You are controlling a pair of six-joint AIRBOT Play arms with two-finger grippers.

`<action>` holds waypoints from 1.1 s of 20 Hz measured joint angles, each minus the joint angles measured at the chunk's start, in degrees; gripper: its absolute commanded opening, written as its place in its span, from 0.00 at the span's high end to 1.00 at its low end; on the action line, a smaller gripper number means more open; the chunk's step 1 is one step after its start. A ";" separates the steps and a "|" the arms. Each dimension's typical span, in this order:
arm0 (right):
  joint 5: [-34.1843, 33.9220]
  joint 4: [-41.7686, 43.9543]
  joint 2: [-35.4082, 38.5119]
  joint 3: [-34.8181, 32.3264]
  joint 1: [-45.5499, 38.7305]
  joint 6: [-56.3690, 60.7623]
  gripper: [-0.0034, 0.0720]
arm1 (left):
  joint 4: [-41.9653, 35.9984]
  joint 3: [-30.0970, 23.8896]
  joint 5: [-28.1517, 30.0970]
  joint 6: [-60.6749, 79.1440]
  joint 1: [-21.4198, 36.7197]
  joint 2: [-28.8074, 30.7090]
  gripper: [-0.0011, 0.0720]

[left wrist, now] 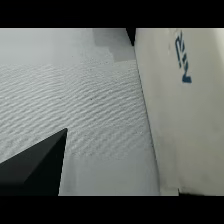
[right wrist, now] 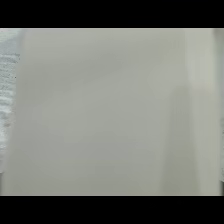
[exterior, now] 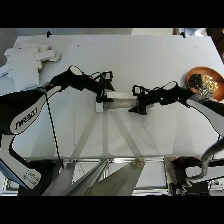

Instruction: Fold the box and place the chain.

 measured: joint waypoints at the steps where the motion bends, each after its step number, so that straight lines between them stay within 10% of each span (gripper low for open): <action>1: -0.02 0.11 0.00 0.00 0.00 0.13 0.42 | 0.00 0.00 -0.13 -0.02 0.33 0.50 0.08; 14: -0.33 0.07 -0.02 0.00 0.00 -0.04 0.42 | 1.33 0.02 -4.55 0.00 7.87 9.42 0.17; 18: -0.28 0.09 -0.02 0.00 0.00 -0.02 0.42 | 3.45 0.02 -12.85 -0.02 9.22 13.35 0.94; 22: -0.24 0.11 -0.02 0.00 0.00 0.02 0.42 | 9.94 -0.39 -24.98 -1.44 8.61 15.80 0.98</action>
